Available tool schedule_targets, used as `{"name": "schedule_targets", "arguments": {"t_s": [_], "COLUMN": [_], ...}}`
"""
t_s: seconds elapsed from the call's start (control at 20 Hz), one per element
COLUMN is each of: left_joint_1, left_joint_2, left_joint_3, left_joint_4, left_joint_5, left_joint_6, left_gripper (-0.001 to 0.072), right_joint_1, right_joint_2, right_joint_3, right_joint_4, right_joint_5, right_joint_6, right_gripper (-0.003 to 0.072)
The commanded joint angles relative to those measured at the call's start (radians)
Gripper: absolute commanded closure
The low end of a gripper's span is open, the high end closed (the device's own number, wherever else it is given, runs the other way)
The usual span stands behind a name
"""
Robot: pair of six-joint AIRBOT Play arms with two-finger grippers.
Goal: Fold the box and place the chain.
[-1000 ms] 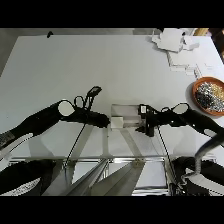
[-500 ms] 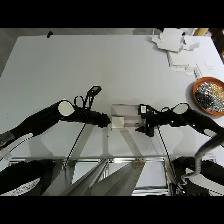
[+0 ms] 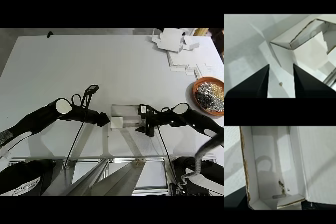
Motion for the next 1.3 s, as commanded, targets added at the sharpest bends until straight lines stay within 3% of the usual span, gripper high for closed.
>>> {"name": "schedule_targets", "arguments": {"t_s": [0.0, 0.4, 0.8, 1.25], "left_joint_1": [-0.003, 0.002, -0.075, -0.116], "left_joint_2": [0.000, -0.001, -0.061, -0.063], "left_joint_3": [0.001, 0.035, 0.058, 0.088], "left_joint_4": [-0.010, -0.010, -0.002, 0.129], "left_joint_5": [-0.023, -0.020, 0.019, 0.065], "left_joint_6": [0.018, 0.017, -0.013, -0.217], "left_gripper": [0.0366, 0.0366, 0.0352, 0.0352], "right_joint_1": [0.000, -0.001, -0.001, 0.000], "right_joint_2": [0.000, 0.000, 0.000, 0.000], "right_joint_3": [0.000, 0.000, 0.000, 0.000], "right_joint_4": [0.000, 0.000, 0.000, 0.000], "right_joint_5": [0.000, 0.000, 0.000, 0.000], "right_joint_6": [0.000, 0.000, 0.000, 0.000], "right_gripper": [0.0391, 0.0391, 0.0391, 0.0391]}}
